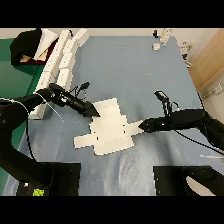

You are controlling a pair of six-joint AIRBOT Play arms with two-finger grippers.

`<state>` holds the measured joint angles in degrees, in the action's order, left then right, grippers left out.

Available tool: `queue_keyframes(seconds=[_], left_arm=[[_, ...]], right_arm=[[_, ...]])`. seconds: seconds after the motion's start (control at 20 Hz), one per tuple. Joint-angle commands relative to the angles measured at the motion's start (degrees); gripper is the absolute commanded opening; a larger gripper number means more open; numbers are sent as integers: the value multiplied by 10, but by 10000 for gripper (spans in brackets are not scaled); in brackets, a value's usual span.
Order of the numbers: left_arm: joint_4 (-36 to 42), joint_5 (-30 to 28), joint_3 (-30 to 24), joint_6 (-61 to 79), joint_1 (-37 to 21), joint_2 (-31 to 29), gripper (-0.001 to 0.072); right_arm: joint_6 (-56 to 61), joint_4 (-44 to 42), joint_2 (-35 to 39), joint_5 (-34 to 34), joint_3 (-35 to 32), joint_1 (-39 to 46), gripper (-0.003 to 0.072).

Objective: Fold the box.

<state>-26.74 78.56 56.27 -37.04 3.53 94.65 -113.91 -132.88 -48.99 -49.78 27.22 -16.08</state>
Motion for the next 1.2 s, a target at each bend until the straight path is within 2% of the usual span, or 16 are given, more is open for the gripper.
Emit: queue_keyframes(seconds=[0.0,0.1,0.15,0.2,0.5,0.55,0.6,0.65,0.8,1.0,1.15], left_arm=[[-20,26,7,24,0,4,233],[-20,26,7,32,0,5,232],[-20,27,7,37,0,5,143],[-20,36,7,53,0,5,12],[5,44,9,92,0,4,15],[19,44,9,92,0,4,15],[31,43,9,92,0,4,15],[34,42,10,97,0,4,15],[37,44,12,143,2,3,13],[39,44,13,231,22,3,11],[40,14,13,296,52,-15,9]], right_arm=[[1,1,0,-2,0,-1,1],[1,2,0,-2,0,-1,0],[1,2,0,-2,0,-1,1],[1,2,0,-2,0,-1,0],[1,5,0,-1,0,-1,24],[1,14,0,0,0,0,219],[1,27,0,7,1,0,371],[1,43,0,18,1,0,373],[35,153,0,52,15,1,373],[269,421,0,63,55,8,373],[369,509,0,62,82,26,373]])
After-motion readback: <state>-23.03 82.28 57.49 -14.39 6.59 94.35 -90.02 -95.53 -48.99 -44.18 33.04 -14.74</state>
